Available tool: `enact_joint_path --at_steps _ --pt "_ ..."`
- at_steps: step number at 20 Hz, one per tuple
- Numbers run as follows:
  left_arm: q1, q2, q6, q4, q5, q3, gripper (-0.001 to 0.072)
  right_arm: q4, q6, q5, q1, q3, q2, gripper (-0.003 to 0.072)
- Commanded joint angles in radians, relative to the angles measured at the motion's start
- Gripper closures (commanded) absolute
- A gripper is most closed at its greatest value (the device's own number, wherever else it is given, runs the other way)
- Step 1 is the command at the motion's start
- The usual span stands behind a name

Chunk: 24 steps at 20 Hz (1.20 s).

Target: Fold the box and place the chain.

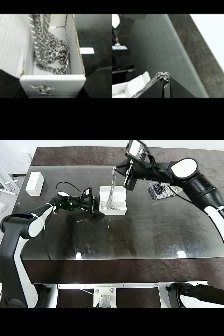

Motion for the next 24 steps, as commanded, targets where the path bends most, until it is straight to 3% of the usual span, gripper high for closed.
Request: enact_joint_path --at_steps 1,6,12,13,15,16,20,21,24 --pt "0.000 0.000 0.000 0.000 0.000 0.000 0.0226 0.001 0.041 -0.003 0.002 -0.064 -0.029 0.0685" --pt "0.000 0.000 0.000 0.000 0.000 0.000 0.0226 0.000 0.040 -0.003 -0.001 -0.163 -0.131 0.0685" --pt "0.000 0.000 0.000 0.000 0.000 0.000 0.0226 -0.004 0.040 -0.010 -0.023 -0.182 -0.247 0.0682" --pt "0.000 0.000 0.000 0.000 0.000 0.000 0.0226 -0.003 0.040 -0.016 -0.028 -0.182 -0.251 0.0631" --pt "0.000 0.000 0.000 0.000 0.000 0.000 0.0226 -0.003 0.040 -0.064 -0.037 -0.180 -0.251 0.0263" --pt "0.000 0.000 0.000 0.000 0.000 0.000 0.0226 -0.003 0.040 -0.104 -0.037 -0.179 -0.249 0.0189" --pt "0.000 0.000 0.000 0.000 0.000 0.000 0.0226 0.001 0.041 -0.144 -0.036 -0.146 -0.235 0.0183" --pt "0.000 0.000 0.000 0.000 0.000 0.000 0.0226 0.001 0.041 -0.145 -0.036 -0.139 -0.229 0.0128" --pt "0.000 0.000 0.000 0.000 0.000 0.000 0.0226 -0.028 0.039 -0.142 -0.036 -0.121 -0.223 0.0118"
